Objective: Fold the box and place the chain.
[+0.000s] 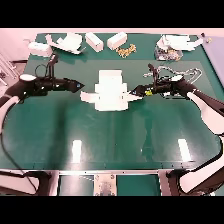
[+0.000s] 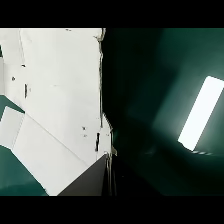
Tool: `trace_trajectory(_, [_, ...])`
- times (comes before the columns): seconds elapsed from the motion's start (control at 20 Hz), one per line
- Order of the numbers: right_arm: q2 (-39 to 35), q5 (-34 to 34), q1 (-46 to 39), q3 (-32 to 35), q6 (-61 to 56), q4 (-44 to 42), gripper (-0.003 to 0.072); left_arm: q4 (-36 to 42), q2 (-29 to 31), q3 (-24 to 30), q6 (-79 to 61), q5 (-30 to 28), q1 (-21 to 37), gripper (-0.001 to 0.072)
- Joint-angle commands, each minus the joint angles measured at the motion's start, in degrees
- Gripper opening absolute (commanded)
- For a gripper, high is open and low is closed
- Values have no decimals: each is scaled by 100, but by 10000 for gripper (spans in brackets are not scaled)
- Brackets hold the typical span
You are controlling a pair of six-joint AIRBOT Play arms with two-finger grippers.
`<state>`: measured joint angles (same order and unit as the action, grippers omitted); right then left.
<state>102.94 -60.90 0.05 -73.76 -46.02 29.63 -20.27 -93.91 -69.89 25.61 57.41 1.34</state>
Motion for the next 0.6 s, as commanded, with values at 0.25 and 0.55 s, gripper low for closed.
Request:
trace_trajectory(0.25, [4, 4, 13, -2, 0, -4, 9, -323, -2302, -2850, 1545, 2118, -13, 578])
trace_trajectory(0.55, [4, 2, 11, -2, 0, -4, 9, -245, -2837, -3644, 1790, 2205, -221, 578])
